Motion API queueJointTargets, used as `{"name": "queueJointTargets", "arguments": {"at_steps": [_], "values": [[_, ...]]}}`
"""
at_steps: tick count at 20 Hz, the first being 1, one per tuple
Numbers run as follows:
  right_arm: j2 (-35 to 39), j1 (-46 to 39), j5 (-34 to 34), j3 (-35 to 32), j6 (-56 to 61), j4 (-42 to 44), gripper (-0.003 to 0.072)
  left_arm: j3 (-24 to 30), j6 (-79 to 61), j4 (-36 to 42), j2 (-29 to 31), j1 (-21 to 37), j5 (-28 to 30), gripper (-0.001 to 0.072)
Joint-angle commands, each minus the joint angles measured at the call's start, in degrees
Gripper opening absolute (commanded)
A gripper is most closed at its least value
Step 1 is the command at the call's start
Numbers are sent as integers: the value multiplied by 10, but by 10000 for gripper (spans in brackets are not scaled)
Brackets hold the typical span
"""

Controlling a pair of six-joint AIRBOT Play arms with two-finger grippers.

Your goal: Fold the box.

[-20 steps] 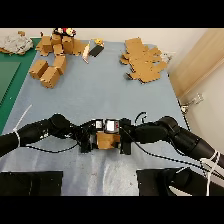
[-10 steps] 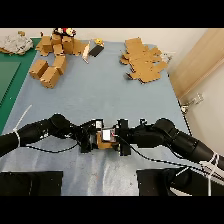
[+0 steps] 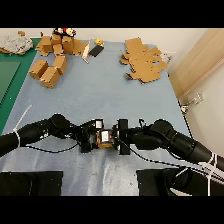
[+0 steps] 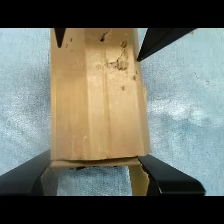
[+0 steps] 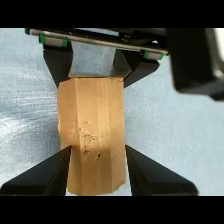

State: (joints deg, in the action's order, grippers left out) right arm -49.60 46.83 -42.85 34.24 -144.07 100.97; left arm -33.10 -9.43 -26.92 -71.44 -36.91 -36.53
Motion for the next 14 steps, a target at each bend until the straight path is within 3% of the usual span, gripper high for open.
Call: {"name": "queueJointTargets", "arguments": {"at_steps": [1, 7, 12, 14], "values": [[-4, 16, 1, 0, 8, -11, 513, 0, 0, 0, 0, 0, 0, 440], [0, 21, 4, 1, 15, -28, 499, 0, 0, 0, 0, 0, 0, 440], [-6, 23, 4, 1, 17, -49, 372, 0, 0, 0, 0, 0, 0, 440], [1, 23, 4, 1, 17, -50, 370, 0, 0, 0, 0, 0, 0, 440]]}}
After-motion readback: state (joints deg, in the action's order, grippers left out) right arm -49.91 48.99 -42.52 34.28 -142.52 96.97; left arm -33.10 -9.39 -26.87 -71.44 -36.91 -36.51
